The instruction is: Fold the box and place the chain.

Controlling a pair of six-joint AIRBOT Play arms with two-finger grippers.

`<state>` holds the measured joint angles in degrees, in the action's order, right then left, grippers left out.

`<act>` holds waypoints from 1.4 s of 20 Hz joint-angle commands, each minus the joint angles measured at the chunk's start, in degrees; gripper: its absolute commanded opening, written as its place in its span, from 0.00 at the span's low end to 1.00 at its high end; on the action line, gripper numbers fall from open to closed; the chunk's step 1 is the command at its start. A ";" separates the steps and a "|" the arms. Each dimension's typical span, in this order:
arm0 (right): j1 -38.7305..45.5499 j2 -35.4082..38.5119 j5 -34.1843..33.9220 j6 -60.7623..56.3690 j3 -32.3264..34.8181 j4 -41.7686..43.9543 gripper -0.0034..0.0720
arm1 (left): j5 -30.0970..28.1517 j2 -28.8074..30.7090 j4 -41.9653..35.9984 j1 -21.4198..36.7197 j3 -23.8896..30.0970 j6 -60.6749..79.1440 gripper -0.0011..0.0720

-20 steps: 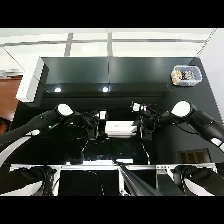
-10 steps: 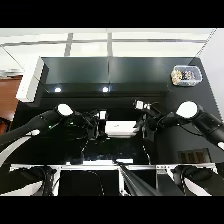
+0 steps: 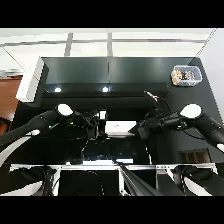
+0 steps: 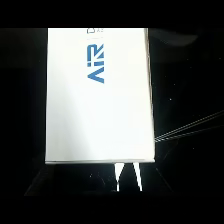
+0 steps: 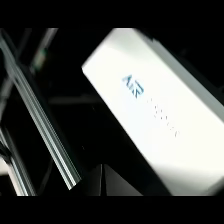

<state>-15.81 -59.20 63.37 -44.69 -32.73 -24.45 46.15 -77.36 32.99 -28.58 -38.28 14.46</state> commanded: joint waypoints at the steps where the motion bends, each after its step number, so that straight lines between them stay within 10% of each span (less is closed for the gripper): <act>1: -0.57 -4.04 -5.73 -4.07 0.96 9.38 0.08 | 0.00 0.00 0.04 0.00 0.02 0.07 0.62; 16: -0.85 -12.07 -9.16 -9.42 0.94 -1.46 0.08 | 0.00 0.00 0.02 0.00 0.02 0.07 0.62; 26: 10.36 -2.27 11.85 -6.34 -8.28 -7.04 0.08 | -0.57 0.37 -0.90 0.00 -0.15 -0.09 0.62; 27: 13.55 -0.04 13.70 -7.30 -8.28 -9.31 0.08 | -0.59 0.90 -0.85 0.00 -0.22 -2.10 0.65; 28: 16.94 2.12 16.02 -8.09 -8.28 -12.13 0.08 | -0.46 1.81 0.07 0.00 -0.35 -4.46 0.91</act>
